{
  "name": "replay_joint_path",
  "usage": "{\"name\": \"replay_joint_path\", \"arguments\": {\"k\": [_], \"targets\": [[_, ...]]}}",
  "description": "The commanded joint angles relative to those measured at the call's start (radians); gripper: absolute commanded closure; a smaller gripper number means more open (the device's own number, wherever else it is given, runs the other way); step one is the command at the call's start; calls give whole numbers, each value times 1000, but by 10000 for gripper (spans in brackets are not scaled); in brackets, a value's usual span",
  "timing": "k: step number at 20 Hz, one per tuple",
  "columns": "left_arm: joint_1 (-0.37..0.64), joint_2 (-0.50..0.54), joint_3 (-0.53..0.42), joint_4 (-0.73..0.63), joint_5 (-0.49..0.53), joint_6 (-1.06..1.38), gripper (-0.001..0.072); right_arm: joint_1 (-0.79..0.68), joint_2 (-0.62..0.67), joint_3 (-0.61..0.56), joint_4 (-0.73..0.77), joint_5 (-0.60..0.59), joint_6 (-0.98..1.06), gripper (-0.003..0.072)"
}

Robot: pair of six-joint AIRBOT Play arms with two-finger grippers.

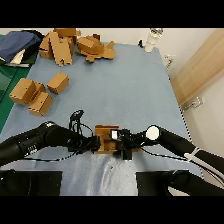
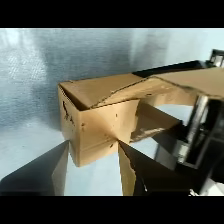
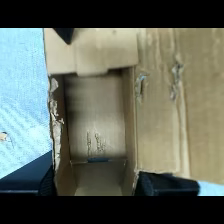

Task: Fold the box.

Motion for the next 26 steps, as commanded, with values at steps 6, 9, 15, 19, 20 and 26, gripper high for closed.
{"name": "replay_joint_path", "arguments": {"k": [6,9,15,19,20,26], "targets": [[-119,-151,189,325,-151,-278,241,0,0,0,0,0,0,207],[-154,-217,222,340,-152,-306,241,0,0,0,0,0,0,207],[-187,-277,261,410,-192,-364,242,0,0,0,0,0,0,207],[-193,-283,276,485,-225,-421,309,0,0,0,0,0,0,208],[-193,-284,279,489,-225,-430,309,0,0,0,0,0,0,207],[-228,-338,323,497,-227,-430,308,0,0,0,0,0,0,207]]}}
